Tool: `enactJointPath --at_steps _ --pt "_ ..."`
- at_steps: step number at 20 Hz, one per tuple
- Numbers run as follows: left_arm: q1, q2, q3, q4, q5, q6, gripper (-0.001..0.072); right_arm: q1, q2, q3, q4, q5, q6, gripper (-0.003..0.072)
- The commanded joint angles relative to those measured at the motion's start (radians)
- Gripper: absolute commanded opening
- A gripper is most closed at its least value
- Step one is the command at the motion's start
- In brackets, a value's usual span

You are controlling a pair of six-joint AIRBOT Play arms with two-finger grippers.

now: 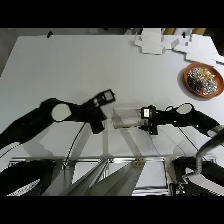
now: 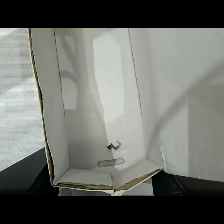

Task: Fold the box and place the chain.

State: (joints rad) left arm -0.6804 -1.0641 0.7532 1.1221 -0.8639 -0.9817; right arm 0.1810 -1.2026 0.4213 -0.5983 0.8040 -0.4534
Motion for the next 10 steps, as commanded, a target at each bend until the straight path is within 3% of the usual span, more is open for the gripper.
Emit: enactJointPath --at_steps 1,5,10 --pt "0.068 0.062 0.0 0.153 -0.182 -0.419 0.0005 0.0 0.001 0.0 0.0 0.0 0.0 0.0403" --pt "0.081 -0.01 0.0 0.097 -0.162 -0.578 0.0005 0.0 0.001 0.0 0.0 0.0 0.0 0.0403" --pt "0.08 -0.223 0.0 -0.099 -0.052 -0.571 0.0005 0.0 0.001 0.0 0.0 0.0 0.0 0.0403"
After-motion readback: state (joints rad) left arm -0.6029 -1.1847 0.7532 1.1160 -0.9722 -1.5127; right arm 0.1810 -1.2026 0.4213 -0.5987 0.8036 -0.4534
